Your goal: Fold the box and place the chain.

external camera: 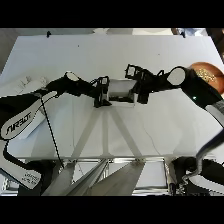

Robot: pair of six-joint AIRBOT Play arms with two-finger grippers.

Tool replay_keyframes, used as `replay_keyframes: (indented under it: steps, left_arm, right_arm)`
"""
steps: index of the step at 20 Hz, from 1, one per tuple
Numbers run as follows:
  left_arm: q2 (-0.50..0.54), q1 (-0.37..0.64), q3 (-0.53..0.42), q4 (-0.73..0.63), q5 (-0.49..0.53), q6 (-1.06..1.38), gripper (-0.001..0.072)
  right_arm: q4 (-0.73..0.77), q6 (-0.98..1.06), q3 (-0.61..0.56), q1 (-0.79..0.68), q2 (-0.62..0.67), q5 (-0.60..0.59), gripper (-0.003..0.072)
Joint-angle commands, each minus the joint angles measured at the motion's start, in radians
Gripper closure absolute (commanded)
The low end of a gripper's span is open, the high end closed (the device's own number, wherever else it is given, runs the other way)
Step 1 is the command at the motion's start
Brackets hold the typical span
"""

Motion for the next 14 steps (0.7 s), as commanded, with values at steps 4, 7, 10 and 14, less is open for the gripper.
replay_keyframes:
  steps: [4, 7, 10, 14]
  left_arm:
    - [0.001, 0.000, 0.000, 0.000, 0.000, 0.000, 0.0209]
    - [0.001, 0.000, 0.000, 0.000, 0.000, 0.000, 0.0209]
    - [0.001, 0.000, 0.000, 0.000, 0.000, 0.000, 0.0209]
    - [0.001, 0.000, 0.000, 0.000, 0.000, 0.000, 0.0209]
  right_arm:
    - [0.014, 0.209, 0.008, 0.039, 0.014, -0.126, 0.0344]
    - [0.024, 0.293, 0.061, 0.021, 0.031, -0.121, 0.0348]
    - [0.030, 0.473, 0.149, -0.049, -0.002, -0.144, 0.0348]
    - [0.118, 0.584, 0.203, -0.153, -0.116, -0.141, 0.0368]
